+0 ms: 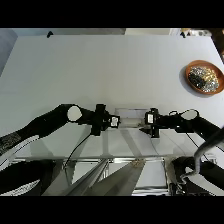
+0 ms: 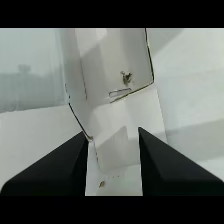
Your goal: Fold the box and place the chain.
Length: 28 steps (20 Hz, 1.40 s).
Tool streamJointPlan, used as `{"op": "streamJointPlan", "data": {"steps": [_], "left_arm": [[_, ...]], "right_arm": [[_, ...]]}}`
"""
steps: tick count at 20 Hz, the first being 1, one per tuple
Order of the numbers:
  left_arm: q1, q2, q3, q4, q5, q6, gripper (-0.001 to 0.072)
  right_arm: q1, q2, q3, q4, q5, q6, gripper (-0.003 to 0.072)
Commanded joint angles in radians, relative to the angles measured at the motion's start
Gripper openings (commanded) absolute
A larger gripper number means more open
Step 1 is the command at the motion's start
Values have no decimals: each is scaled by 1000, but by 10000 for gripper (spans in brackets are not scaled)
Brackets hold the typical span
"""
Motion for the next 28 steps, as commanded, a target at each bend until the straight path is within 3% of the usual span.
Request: {"op": "streamJointPlan", "data": {"steps": [1,4,6,11,17,18,21,28], "left_arm": [[-10,-3,-1,-50,-5,13,310],[-26,-20,-1,-67,-3,13,309],[-32,-34,-1,-76,14,13,247],[-34,-43,-1,-89,89,9,248],[-30,-15,0,-85,89,-26,244],[-30,-17,0,-85,89,-24,195],[-34,-31,0,-111,88,-24,138],[-46,-45,0,-148,87,-17,132]], "right_arm": [[0,0,0,0,0,0,400],[0,0,0,0,0,0,400],[0,0,0,0,0,0,401],[0,0,0,0,0,0,401],[0,0,0,0,0,0,400],[0,0,0,0,0,0,400],[0,0,0,0,0,0,400],[0,0,0,0,0,0,400]]}}
